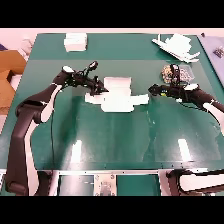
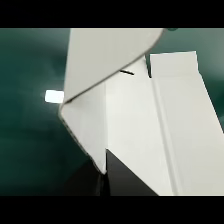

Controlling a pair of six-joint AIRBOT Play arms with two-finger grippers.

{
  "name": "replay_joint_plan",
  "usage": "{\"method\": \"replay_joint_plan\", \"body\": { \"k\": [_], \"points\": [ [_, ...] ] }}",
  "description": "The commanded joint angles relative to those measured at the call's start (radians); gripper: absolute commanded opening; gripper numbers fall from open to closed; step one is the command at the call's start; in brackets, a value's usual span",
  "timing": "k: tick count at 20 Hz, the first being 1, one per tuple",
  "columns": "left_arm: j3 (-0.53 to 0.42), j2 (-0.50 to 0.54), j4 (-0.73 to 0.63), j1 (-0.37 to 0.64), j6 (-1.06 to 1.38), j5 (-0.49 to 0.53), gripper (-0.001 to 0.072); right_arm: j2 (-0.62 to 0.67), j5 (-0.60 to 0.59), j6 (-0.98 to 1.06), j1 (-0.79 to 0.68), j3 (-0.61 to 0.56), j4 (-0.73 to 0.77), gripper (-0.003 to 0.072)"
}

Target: Fold the box and place the chain.

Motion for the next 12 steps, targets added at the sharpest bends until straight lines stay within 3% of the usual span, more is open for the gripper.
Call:
{"method": "replay_joint_plan", "body": {
  "k": [1, 12],
  "points": [
    [0.000, 0.000, 0.026, -0.003, 0.010, 0.018, 0.0012, 0.001, -0.026, 0.000, -0.028, 0.001, 0.000, 0.0412],
    [0.000, 0.027, 0.049, -0.016, -0.002, 0.030, 0.0012, 0.000, -0.026, 0.000, -0.042, 0.001, -0.001, 0.0412]
  ]
}}
